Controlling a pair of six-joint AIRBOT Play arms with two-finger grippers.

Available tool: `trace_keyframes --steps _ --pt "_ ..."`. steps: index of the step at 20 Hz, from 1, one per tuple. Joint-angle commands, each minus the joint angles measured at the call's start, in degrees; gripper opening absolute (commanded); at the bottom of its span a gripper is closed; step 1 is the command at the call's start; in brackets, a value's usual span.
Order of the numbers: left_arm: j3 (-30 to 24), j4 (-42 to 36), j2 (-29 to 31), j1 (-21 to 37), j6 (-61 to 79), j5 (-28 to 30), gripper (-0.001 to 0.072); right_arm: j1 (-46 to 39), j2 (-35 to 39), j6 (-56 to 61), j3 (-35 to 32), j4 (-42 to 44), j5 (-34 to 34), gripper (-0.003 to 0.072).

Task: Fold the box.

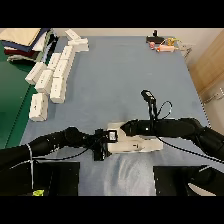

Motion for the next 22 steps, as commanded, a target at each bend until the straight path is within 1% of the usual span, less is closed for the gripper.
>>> trace_keyframes --steps 1,4,9,14,22 --pt "0.0 0.1 0.0 0.0 -0.1 0.0 0.0520 0.3 -3.6 1.4 0.0 -1.4 4.1 0.0004" --pt "0.0 0.1 0.0 0.0 -0.1 0.0 0.0521 0.3 -6.8 1.4 0.0 -1.4 4.1 0.0003" --pt "0.0 0.1 0.0 0.0 -0.3 0.1 0.0521 0.3 -8.8 1.4 0.0 -2.5 3.8 0.0003" --pt "0.0 0.1 0.0 0.0 -0.3 0.1 0.0520 0.4 -13.1 1.2 0.0 -3.2 2.4 0.0003" --pt "0.0 0.1 0.0 0.0 -0.2 0.1 0.0520 0.4 -13.7 0.7 0.0 -3.9 2.6 0.0003"
